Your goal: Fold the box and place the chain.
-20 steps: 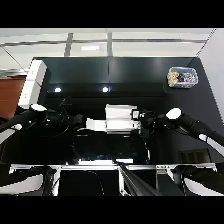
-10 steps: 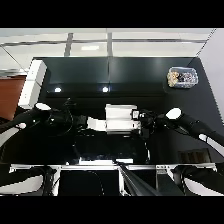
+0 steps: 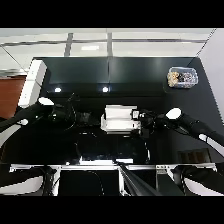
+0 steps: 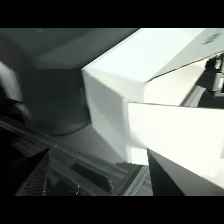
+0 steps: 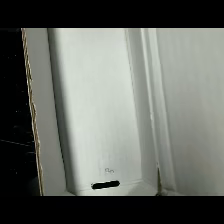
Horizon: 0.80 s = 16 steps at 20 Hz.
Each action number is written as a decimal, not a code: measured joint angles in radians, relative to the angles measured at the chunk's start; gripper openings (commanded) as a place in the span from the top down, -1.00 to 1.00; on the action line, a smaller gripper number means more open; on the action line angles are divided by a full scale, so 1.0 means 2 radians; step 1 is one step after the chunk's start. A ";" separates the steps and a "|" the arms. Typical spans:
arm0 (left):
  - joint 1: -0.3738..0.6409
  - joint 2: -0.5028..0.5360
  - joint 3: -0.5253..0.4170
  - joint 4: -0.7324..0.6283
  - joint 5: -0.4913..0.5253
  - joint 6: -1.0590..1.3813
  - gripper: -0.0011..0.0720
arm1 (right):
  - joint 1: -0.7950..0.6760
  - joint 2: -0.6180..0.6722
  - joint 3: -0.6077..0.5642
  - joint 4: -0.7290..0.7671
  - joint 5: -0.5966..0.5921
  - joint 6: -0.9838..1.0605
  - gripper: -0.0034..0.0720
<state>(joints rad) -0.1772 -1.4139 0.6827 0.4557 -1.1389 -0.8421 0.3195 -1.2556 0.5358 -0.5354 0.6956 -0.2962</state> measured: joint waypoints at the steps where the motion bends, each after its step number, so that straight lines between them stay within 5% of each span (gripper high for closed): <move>1: -0.004 0.000 0.006 -0.001 -0.002 0.000 -0.97 | 0.000 0.000 0.000 0.000 0.000 0.000 0.50; 6: -0.043 0.000 0.043 0.014 0.006 -0.021 -0.86 | 0.000 0.000 0.000 0.000 0.000 0.000 0.50; 8: -0.064 0.000 0.063 0.042 0.019 -0.051 -0.43 | 0.000 0.000 0.000 0.000 0.000 0.000 0.50; 16: -0.114 0.000 0.106 0.114 0.037 -0.184 -0.41 | 0.000 0.000 0.000 0.000 0.000 0.000 0.50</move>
